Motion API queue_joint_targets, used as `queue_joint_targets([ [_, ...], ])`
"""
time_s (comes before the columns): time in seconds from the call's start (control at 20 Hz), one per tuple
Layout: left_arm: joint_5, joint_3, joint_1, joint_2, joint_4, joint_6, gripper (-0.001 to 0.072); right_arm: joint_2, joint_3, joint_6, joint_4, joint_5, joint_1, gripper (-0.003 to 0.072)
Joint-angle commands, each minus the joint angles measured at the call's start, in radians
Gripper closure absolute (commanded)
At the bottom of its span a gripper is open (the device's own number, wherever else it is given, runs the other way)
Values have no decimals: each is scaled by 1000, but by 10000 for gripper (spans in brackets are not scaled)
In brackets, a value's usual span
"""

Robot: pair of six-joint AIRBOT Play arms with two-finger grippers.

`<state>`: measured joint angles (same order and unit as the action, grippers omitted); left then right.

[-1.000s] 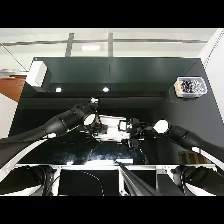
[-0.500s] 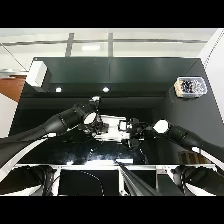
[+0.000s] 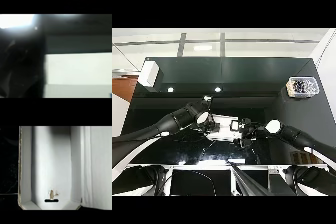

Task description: Fold the box and place the chain.

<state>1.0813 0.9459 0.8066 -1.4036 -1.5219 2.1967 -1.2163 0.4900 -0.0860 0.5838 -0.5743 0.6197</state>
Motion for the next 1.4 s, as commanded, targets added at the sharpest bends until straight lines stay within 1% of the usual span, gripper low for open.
queue_joint_targets([
  [0.0, -2, 1, 1, -4, 5, -26, 675, 0, 0, -3, 1, 0, 0, 202],
  [0.1, -3, 1, 1, -4, 4, -25, 675, 0, 0, 4, 0, 5, 0, 199],
  [0.15, -3, 1, 1, -4, 4, -25, 675, 0, 0, 18, 0, 13, 0, 59],
  [0.2, -3, 1, 1, -4, 4, -25, 675, 0, 0, 50, 1, 18, -1, -25],
  [0.3, -3, 1, 1, -4, 4, -25, 675, 19, 0, 114, 43, 1, -5, -25],
  [0.45, 2, 1, 1, -4, 5, -25, 675, 110, 3, 235, 231, -68, -5, -23],
  [0.55, 2, 1, 1, -4, 8, -25, 675, 164, 3, 345, 372, -80, -5, -22],
  [0.6, 1, 1, 1, -4, 11, -25, 675, 177, 3, 381, 408, -80, -5, -22],
  [0.7, 1, 1, 1, -4, 12, -25, 675, 177, 2, 394, 397, -82, -5, -20],
  [0.8, 0, 1, 1, -4, 12, -25, 675, 172, 2, 394, 349, -98, -5, 131],
  [0.9, 0, 1, 1, -4, 12, -25, 675, 158, 2, 393, 267, -100, -5, 145],
  [0.95, 0, 1, 1, -4, 12, -25, 675, 147, 2, 394, 224, -100, -5, 171],
  [1.0, 0, 1, 1, -4, 12, -25, 675, 137, 2, 394, 186, -102, -5, 309],
  [1.05, 0, 1, 1, -4, 12, -25, 675, 126, 2, 393, 152, -101, -5, 327],
  [1.15, 0, 1, 1, -4, 12, -25, 675, 114, 2, 393, 97, -93, -5, 332],
  [1.2, 0, 1, 1, -4, 12, -25, 675, 111, 2, 394, 78, -87, -5, 456],
  [1.35, 0, 1, 1, -4, 12, -25, 675, 90, 2, 393, 16, -70, -2, 456],
])
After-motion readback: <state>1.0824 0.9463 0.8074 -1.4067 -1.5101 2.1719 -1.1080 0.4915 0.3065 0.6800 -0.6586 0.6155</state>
